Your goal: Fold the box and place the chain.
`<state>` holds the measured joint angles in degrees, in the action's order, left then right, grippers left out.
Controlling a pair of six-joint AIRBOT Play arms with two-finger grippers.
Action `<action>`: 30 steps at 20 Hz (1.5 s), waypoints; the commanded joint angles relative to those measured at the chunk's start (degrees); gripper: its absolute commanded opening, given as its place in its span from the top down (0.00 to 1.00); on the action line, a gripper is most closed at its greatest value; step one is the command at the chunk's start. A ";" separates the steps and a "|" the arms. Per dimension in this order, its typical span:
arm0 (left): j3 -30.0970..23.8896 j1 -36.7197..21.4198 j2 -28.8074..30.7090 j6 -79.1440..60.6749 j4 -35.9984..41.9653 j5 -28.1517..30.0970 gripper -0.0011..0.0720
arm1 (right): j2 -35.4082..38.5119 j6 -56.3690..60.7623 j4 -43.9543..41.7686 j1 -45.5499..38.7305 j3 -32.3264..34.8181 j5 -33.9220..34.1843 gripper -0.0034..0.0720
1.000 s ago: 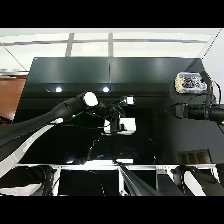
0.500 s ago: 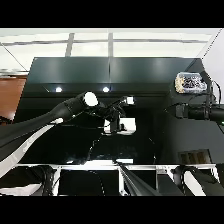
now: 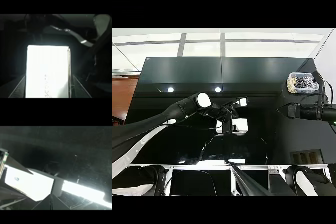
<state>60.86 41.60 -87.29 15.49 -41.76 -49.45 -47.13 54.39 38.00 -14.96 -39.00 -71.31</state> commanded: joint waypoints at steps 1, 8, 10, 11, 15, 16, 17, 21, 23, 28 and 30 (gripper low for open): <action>0.02 1.81 -0.02 0.44 -4.52 1.05 0.01 | 0.07 0.02 0.00 -0.04 -0.02 0.00 0.94; -0.02 3.37 -2.01 4.33 -13.53 5.05 0.01 | 0.07 0.04 0.00 -0.04 0.00 0.00 0.94; -0.02 3.30 -2.71 4.48 -14.86 4.17 0.01 | 0.07 0.04 0.00 -0.04 0.00 -0.02 0.94; -0.02 3.30 -2.71 4.48 -14.80 4.17 0.02 | 0.07 0.04 0.00 -0.04 -0.02 0.00 0.94; 0.09 2.97 -2.12 5.05 -15.19 2.19 0.60 | 0.07 0.07 -0.02 -0.04 0.00 0.00 0.94; 0.09 2.21 -1.33 7.13 -15.32 1.44 0.66 | 0.07 0.07 0.00 -0.04 -0.02 0.00 0.94; 0.09 0.98 -0.31 9.42 -15.58 0.87 0.66 | 0.07 0.07 0.00 -0.04 -0.02 0.02 0.94; 0.09 -10.62 6.93 20.11 -23.63 1.05 0.66 | 0.07 0.92 0.00 -0.04 -0.02 1.40 0.94; 0.55 -20.50 8.61 24.41 -28.35 1.84 0.66 | 0.07 1.40 -0.07 -0.04 -0.02 1.99 0.94; 12.22 -48.81 0.04 44.00 -31.06 3.32 0.66 | 0.07 1.42 -0.28 -0.02 -0.02 2.12 0.94; 21.55 -55.58 -7.30 45.40 -31.08 0.72 0.66 | 0.07 1.86 -0.48 -0.02 -0.02 2.12 0.94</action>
